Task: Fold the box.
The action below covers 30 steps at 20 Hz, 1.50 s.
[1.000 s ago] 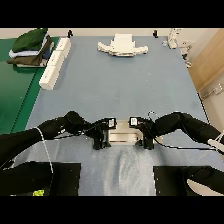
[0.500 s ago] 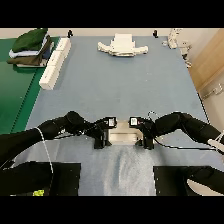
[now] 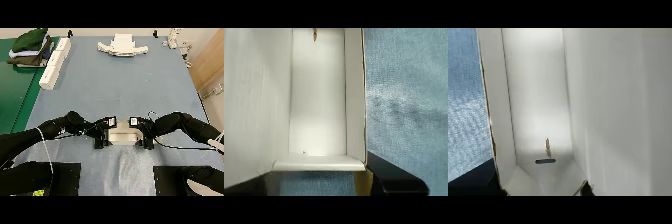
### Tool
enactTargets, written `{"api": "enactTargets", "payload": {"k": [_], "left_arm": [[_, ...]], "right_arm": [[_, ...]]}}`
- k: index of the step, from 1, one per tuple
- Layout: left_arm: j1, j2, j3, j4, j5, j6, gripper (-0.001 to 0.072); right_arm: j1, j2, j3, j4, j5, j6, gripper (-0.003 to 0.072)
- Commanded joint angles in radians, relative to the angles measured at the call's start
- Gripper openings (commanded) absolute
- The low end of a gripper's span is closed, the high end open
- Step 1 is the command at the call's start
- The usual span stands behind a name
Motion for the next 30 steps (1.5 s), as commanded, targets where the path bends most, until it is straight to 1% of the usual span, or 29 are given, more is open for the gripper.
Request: {"api": "enactTargets", "payload": {"k": [1,2,9,10,11,12,30], "left_arm": [[0.0,0.0,0.0,0.008,-0.006,0.002,0.067],[0.0,0.0,0.0,0.008,-0.005,0.002,0.066],[0.0,0.0,0.0,0.011,-0.002,0.002,0.0659],[0.0,0.0,0.0,0.012,-0.002,0.002,0.0646],[0.0,0.0,0.0,0.012,-0.002,0.002,0.0528],[0.0,0.0,0.0,0.013,-0.002,0.002,0.0512],[0.0,0.001,0.0,0.012,-0.005,0.002,0.0512]], "right_arm": [[0.0,0.001,0.001,0.0,0.0,-0.001,0.0512],[0.0,0.001,0.001,0.0,0.0,0.0,0.0512],[0.0,0.001,0.001,0.0,0.0,-0.001,0.0512],[0.0,0.001,0.001,0.0,0.0,-0.001,0.0512],[0.0,0.001,0.001,0.0,0.0,-0.001,0.0512],[0.0,0.001,0.001,0.0,0.0,0.0,0.0512],[0.0,0.001,0.001,0.001,0.001,0.0,0.0512]]}}
